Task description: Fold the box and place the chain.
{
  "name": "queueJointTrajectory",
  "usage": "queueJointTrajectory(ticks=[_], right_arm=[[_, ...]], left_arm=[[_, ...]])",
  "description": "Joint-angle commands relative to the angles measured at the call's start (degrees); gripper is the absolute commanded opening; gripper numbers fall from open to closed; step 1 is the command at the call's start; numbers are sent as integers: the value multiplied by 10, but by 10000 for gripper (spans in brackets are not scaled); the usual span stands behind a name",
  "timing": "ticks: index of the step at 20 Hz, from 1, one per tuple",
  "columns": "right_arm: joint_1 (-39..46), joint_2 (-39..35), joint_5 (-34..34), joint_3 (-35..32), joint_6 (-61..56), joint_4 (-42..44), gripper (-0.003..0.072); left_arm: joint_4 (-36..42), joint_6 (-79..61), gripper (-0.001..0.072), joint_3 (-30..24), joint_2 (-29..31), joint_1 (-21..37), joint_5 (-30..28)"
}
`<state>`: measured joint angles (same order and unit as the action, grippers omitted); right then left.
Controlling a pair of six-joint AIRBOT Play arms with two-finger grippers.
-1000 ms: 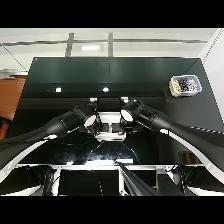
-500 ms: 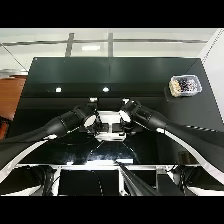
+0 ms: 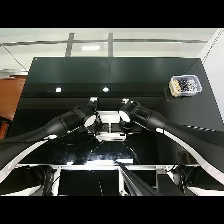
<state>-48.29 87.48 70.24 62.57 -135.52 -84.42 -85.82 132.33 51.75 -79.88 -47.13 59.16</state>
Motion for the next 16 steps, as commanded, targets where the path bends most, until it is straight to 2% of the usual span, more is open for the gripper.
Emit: queueJointTrajectory(ticks=[1, 5, 6, 7, 16], right_arm=[[0, 1, 1, 0, 0, 0, 27], [0, 0, 1, 0, 1, -1, 43], [0, 0, 1, 0, 1, -1, 298], [0, 0, 2, 0, 1, -1, 432], [5, -47, -4, 0, 29, -4, 430]], left_arm=[[0, -1, 31, 0, 0, 0, 1], [0, -1, 31, 0, 0, 0, 2], [0, -1, 31, 0, 0, 0, 2], [0, -1, 31, 0, 0, 0, 2], [0, -1, 31, 0, 0, 0, 2]])
